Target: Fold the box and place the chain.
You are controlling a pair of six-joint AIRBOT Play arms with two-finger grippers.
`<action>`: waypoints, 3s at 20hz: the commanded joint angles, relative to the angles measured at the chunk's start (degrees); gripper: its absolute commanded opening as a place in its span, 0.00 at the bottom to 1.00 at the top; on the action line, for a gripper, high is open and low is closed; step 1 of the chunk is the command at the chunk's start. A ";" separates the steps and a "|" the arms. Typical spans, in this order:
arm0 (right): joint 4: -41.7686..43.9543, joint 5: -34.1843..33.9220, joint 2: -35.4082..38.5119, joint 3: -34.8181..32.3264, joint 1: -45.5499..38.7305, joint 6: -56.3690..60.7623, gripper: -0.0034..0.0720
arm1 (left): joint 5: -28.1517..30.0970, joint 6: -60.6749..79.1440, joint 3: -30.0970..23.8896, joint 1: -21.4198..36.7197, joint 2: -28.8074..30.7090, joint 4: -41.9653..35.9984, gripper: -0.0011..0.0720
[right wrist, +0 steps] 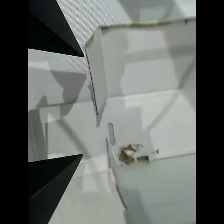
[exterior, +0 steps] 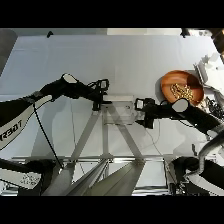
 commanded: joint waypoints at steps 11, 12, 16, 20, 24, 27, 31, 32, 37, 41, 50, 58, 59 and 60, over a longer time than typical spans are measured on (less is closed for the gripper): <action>3.96 -2.10 -0.48 -0.02 5.55 10.10 0.97 | 0.02 0.02 0.00 -0.04 -0.04 0.00 0.03; 4.17 -2.08 -0.48 -0.02 5.55 10.12 0.97 | 0.02 0.02 0.00 -0.04 -0.04 0.00 0.03; -0.24 -2.23 -0.48 -0.02 5.53 11.04 0.93 | 0.02 0.02 0.00 -0.04 -0.04 0.00 0.03; -6.99 -4.98 -0.48 -0.02 5.49 18.36 0.93 | 0.02 0.02 0.00 -0.04 -0.04 0.00 0.03; -7.43 -4.55 -0.52 -0.02 5.49 18.43 0.93 | 0.02 0.02 0.00 -0.04 -0.04 0.00 0.03; -7.69 -2.91 -1.44 -0.02 5.49 18.47 0.93 | 0.02 0.02 0.00 -0.04 -0.04 0.00 0.03; -4.07 1.20 -2.16 -0.02 5.49 18.47 0.93 | 0.02 0.02 0.00 -0.04 -0.04 0.00 0.03; -2.05 1.22 -2.16 -0.02 5.49 18.47 0.93 | 0.02 0.02 0.00 -0.04 -0.04 0.00 0.03; 5.33 -0.31 -2.16 -0.02 5.46 19.15 0.93 | 0.02 0.02 0.00 -0.04 -0.04 0.00 0.03; 5.05 -2.95 -2.16 0.00 5.46 20.59 0.93 | 0.02 0.02 0.00 -0.04 -0.04 0.00 0.03; 5.14 -3.23 -2.29 1.09 0.61 19.89 0.93 | 0.02 0.02 0.00 -0.04 -0.04 0.00 0.03; 5.31 -2.38 -9.35 6.45 0.61 13.49 0.93 | 0.02 0.02 0.00 -0.04 -0.04 0.00 0.03; 5.33 -2.38 -9.46 6.73 0.59 11.04 0.93 | 0.02 0.02 0.00 -0.04 -0.04 0.00 0.03; 5.29 -2.03 -9.64 6.99 0.59 9.22 0.93 | 0.00 0.02 0.00 -0.04 -0.04 0.00 0.03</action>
